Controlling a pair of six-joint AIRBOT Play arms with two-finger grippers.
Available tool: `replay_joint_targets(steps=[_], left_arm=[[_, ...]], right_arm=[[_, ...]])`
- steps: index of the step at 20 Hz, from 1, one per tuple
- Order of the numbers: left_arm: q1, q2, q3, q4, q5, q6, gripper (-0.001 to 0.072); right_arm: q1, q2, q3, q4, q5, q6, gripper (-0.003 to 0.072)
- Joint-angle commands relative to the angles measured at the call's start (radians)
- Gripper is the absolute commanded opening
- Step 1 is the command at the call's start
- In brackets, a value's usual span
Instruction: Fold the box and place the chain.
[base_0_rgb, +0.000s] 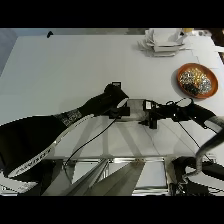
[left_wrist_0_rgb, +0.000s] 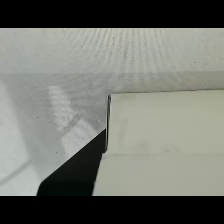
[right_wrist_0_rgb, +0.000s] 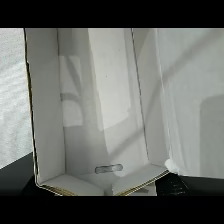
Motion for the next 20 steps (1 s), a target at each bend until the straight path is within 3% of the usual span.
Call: replay_joint_targets(steps=[1,2,5,6,8,9,10,13,18,20], left_arm=[[-0.001,0.000,0.000,0.000,-0.002,0.000,0.0109],[-0.001,0.000,0.000,0.000,-0.002,0.000,0.0175],[-0.001,0.000,0.000,0.000,-0.002,0.001,0.0168],[-0.001,0.000,-0.001,0.001,-0.002,0.001,0.0130],[-0.001,-0.001,-0.001,0.005,0.002,0.000,0.0127],[-0.001,-0.001,-0.001,0.007,0.001,0.001,0.0028],[-0.001,0.000,0.000,0.008,-0.002,0.001,0.0006],[0.000,0.000,-0.001,0.008,-0.002,0.002,0.0020],[0.013,0.037,0.000,0.008,-0.006,0.014,0.0416],[0.027,0.064,-0.001,0.008,-0.014,0.048,0.0422]], right_arm=[[0.001,0.000,0.000,0.000,-0.001,0.000,0.0548],[0.001,0.000,0.000,0.000,-0.001,0.000,0.0548],[0.001,0.000,0.000,0.000,-0.001,0.000,0.0548],[0.001,0.000,0.000,0.000,-0.002,0.000,0.0548],[0.001,0.000,0.000,0.000,-0.001,0.000,0.0548],[0.001,0.000,0.000,0.000,-0.001,0.000,0.0548],[0.001,0.000,0.000,0.000,-0.001,0.000,0.0548],[0.001,0.000,0.000,0.000,-0.001,0.000,0.0548],[0.001,0.000,0.000,0.000,-0.001,0.000,0.0548],[0.001,0.000,0.000,0.000,-0.001,0.000,0.0548]])
